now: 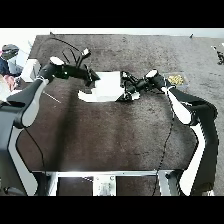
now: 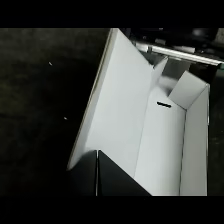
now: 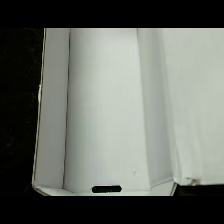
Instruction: Fold the box and place the chain.
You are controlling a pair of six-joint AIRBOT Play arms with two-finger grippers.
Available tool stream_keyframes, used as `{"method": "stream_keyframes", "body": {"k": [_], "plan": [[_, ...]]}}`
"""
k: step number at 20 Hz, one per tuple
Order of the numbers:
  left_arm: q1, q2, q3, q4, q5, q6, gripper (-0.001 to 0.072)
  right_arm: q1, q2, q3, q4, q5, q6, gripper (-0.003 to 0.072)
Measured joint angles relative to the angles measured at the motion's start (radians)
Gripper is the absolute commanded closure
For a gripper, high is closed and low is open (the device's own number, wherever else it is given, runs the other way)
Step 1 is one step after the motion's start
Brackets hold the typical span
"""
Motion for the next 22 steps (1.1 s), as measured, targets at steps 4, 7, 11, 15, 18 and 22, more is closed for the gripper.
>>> {"method": "stream_keyframes", "body": {"k": [4, 7, 11, 15, 18, 22], "plan": [[0.032, 0.080, 0.008, 0.098, -0.084, 0.011, 0.0697, 0.000, 0.000, 0.000, 0.000, 0.000, 0.001, 0.0081], [0.032, 0.105, -0.009, 0.209, -0.164, 0.016, 0.0297, 0.000, 0.000, 0.000, 0.000, 0.000, 0.001, 0.0081], [0.005, 0.108, -0.082, 0.320, -0.172, 0.062, 0.0088, 0.000, 0.000, 0.000, 0.000, 0.000, 0.002, 0.0081], [-0.010, 0.108, -0.156, 0.360, -0.126, 0.141, 0.0088, 0.000, 0.000, 0.000, 0.000, 0.000, 0.002, 0.0081], [-0.011, 0.108, -0.196, 0.349, -0.085, 0.198, 0.0088, 0.000, 0.000, 0.000, 0.000, 0.000, 0.002, 0.0081], [-0.015, 0.099, -0.217, 0.303, -0.066, 0.236, 0.0088, 0.000, 0.000, 0.000, 0.000, 0.000, 0.002, 0.0081]]}}
